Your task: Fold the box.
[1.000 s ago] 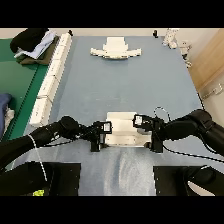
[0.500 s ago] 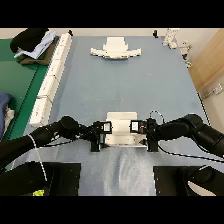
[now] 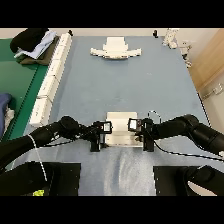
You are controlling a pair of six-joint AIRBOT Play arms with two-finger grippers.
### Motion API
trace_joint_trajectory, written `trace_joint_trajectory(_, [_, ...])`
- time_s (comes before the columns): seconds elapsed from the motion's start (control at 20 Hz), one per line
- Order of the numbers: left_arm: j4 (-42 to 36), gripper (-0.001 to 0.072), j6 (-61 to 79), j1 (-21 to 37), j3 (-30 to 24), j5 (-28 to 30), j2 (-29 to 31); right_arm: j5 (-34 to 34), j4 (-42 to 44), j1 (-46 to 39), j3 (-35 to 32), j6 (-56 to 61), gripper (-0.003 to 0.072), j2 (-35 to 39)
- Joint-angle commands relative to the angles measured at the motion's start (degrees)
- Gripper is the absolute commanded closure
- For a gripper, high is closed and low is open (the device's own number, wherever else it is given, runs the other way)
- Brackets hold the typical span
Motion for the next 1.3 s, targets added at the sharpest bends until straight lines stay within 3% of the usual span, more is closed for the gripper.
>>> trace_joint_trajectory(0.0, [0.0, 0.0242, 0.1, 0.0, 0.0, 0.0, 0.0, 1.1, 2.5, 0.1, 0.0, -1.7, 0.0529, -1.0])
trace_joint_trajectory(0.05, [0.0, 0.0242, 0.1, 0.0, 0.0, 0.0, 0.0, 1.1, 2.5, 0.0, 0.0, -1.7, 0.0495, -1.0])
trace_joint_trajectory(0.15, [0.0, 0.0242, 0.1, 0.0, 0.0, 0.0, 0.0, 1.1, 2.9, 0.1, 0.0, -1.8, 0.0076, -1.0])
trace_joint_trajectory(0.3, [0.0, 0.0242, 0.1, 0.0, 0.0, 0.0, 0.0, 1.0, 2.9, 0.0, 0.0, -2.6, 0.0021, -1.0])
trace_joint_trajectory(0.5, [0.0, 0.0242, 0.1, 0.0, 0.0, 0.0, 0.0, 0.6, 2.6, 0.0, 0.1, -1.9, 0.0033, -0.9])
trace_joint_trajectory(0.6, [0.0, 0.0242, 0.1, 0.0, 0.0, 0.0, 0.0, -0.2, 1.8, 0.0, 0.6, 4.4, 0.0041, -0.5])
trace_joint_trajectory(0.65, [0.0, 0.0242, 0.1, 0.0, 0.0, 0.0, 0.0, -1.7, 0.4, 0.0, 1.3, 9.0, 0.0159, -0.1])
trace_joint_trajectory(0.7, [0.0, 0.0242, 0.1, 0.0, 0.0, 0.0, 0.0, -4.2, -2.6, 0.0, 2.3, 14.0, 0.0369, 0.7])
trace_joint_trajectory(0.75, [0.0, 0.0242, 0.1, 0.0, 0.0, 0.0, 0.0, -6.3, -6.2, 0.0, 3.3, 19.6, 0.0473, 1.4])
trace_joint_trajectory(0.8, [0.0, 0.0242, 0.1, 0.0, 0.0, 0.0, 0.0, -8.9, -10.4, 0.0, 4.5, 26.0, 0.0660, 2.4])
trace_joint_trajectory(1.0, [0.0, 0.0242, 0.1, 0.0, 0.0, 0.0, 0.0, -16.0, -23.9, -0.2, 7.2, 43.8, 0.0684, 7.4])
trace_joint_trajectory(1.15, [0.0, 0.0242, 0.1, 0.0, 0.0, 0.0, 0.0, -20.0, -39.4, -3.6, 7.2, 65.2, 0.0686, 10.0])
trace_joint_trajectory(1.25, [0.0, 0.0242, 0.1, 0.0, 0.0, 0.0, 0.0, -22.8, -40.2, -10.1, 7.1, 73.6, 0.0686, 9.6])
